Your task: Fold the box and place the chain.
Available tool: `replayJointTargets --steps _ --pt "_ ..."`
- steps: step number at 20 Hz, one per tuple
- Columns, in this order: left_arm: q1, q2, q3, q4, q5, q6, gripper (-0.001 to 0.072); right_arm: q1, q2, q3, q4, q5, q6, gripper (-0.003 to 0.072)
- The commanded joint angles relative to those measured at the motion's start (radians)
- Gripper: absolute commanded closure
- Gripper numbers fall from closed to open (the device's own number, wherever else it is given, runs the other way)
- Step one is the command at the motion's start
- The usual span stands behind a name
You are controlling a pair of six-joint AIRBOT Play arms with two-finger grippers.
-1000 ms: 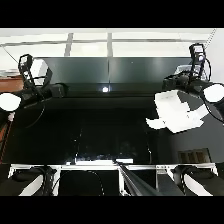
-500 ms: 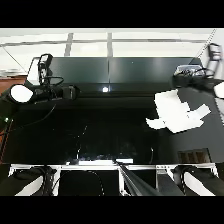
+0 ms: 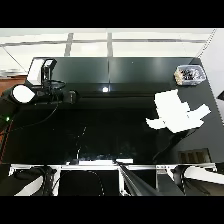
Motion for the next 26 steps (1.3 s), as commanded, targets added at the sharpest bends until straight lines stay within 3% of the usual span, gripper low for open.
replayJointTargets --steps 1,2,3,7,9,10,11,13,17,22,26 --pt "-0.001 -0.001 0.0 0.003 -0.005 -0.001 -0.0001 -0.019 -0.14 0.076 0.108 0.239 -0.182 -0.0034" --pt "-0.001 -0.001 0.0 0.003 -0.005 -0.001 -0.0001 0.0 -0.161 0.076 0.092 0.261 -0.182 -0.0026" --pt "-0.001 -0.001 0.0 0.003 -0.004 -0.001 -0.0001 0.023 -0.177 0.071 0.064 0.264 -0.183 0.0065" --pt "0.0 -0.001 0.0 0.004 -0.005 -0.001 -0.0001 0.118 -0.19 0.042 -0.035 0.188 -0.258 0.0066" --pt "0.0 -0.001 0.0 0.004 -0.001 -0.001 -0.0001 0.13 -0.19 0.042 -0.083 0.185 -0.231 0.0314" --pt "0.0 -0.001 0.0 0.004 -0.001 -0.001 -0.0001 0.127 -0.19 0.042 -0.085 0.187 -0.22 0.0515" --pt "0.0 -0.001 0.0 0.004 -0.002 -0.001 -0.0001 0.123 -0.188 0.042 -0.076 0.203 -0.22 0.0664" --pt "-0.001 -0.001 0.0 0.003 -0.007 -0.002 -0.0001 0.121 -0.168 0.042 -0.036 0.242 -0.216 0.0677" --pt "-0.001 -0.001 0.0 -0.031 -0.02 -0.108 -0.0001 0.156 0.011 -0.021 0.241 0.161 -0.174 0.0677" --pt "-0.001 -0.001 0.0 -0.031 -0.037 -0.108 -0.0001 0.29 0.223 -0.093 0.305 0.137 -0.118 0.0677" --pt "-0.001 -0.001 0.0 -0.031 -0.057 -0.107 -0.0001 0.415 0.349 -0.23 0.481 0.061 -0.108 0.0677"
